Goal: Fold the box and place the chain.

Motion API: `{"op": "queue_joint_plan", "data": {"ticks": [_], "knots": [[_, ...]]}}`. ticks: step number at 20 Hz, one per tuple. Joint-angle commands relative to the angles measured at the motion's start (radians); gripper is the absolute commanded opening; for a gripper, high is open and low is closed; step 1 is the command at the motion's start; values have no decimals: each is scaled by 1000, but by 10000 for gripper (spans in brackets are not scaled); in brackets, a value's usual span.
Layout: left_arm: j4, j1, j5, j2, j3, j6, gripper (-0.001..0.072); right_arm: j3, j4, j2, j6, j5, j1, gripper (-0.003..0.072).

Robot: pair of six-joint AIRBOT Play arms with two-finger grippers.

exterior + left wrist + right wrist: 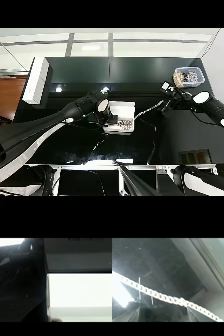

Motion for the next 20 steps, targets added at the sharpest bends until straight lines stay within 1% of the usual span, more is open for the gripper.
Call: {"op": "queue_joint_plan", "data": {"ticks": [1, 7, 10, 15, 20], "knots": [[0, 1, 0, 0, 0, 0, 30, 4, 109, -19, -110, 58, 0, 657], [0, 1, 0, 0, 0, 0, 30, 6, 92, -43, -118, 46, 18, 657], [0, 1, 0, 0, 0, 0, 30, 28, 93, -50, -102, 37, 18, 657], [0, 1, 0, 0, 0, 0, 30, 50, 89, -73, -66, 100, 18, 657], [0, 1, 0, 0, 0, 0, 30, 50, 89, -84, -66, 90, 36, 657]]}}
